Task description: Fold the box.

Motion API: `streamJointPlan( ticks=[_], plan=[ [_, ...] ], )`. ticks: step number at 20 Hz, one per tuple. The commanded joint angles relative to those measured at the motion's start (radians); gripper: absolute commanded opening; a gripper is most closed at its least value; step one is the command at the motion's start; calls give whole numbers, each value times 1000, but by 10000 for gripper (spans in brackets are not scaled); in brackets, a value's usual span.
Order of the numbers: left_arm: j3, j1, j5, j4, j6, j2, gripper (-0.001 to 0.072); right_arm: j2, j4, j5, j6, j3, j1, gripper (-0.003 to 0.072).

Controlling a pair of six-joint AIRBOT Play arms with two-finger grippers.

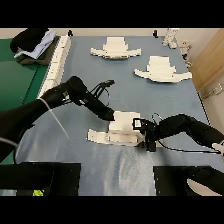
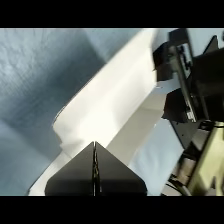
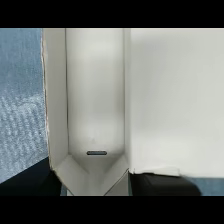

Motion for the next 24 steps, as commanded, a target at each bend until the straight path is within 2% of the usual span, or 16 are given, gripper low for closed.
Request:
streamJointPlan(
  ticks=[1, 4, 6, 9, 12, 13, 14, 15, 19, 21, 23, 24],
  plan=[
    [-16, 0, 32, 87, 93, 185, 14, -1, 0, 0, 1, 0, -1, 521],
    [-105, -3, 33, 82, 212, 320, 14, -1, 0, 0, 1, 0, -1, 521],
    [-207, -23, 35, 82, 312, 394, 14, -1, 0, 0, 1, 0, -1, 521],
    [-328, -71, 49, 90, 393, 474, 14, -1, 0, 0, 1, 0, -1, 522],
    [-385, -99, 53, 135, 526, 526, 18, -1, 0, 0, 1, 0, -1, 522],
    [-402, -88, 60, 126, 566, 530, 125, -1, 0, 0, 1, 0, -1, 521],
    [-419, -70, 65, 114, 611, 529, 573, -1, 0, 0, 1, 0, -1, 521],
    [-437, -49, 90, 104, 655, 528, 700, -1, 0, 0, 1, 0, -1, 522],
    [-509, -18, 232, 79, 844, 516, 700, -1, 0, 0, 1, 0, -1, 522],
    [-521, -19, 264, 22, 935, 475, 699, -1, 0, 0, 1, 0, -1, 521],
    [-520, -19, 265, -40, 1016, 409, 461, -1, 0, 0, 1, 0, -1, 521],
    [-520, -19, 267, -60, 1052, 380, 466, -1, 0, 0, 1, 0, -1, 521]
  ],
)
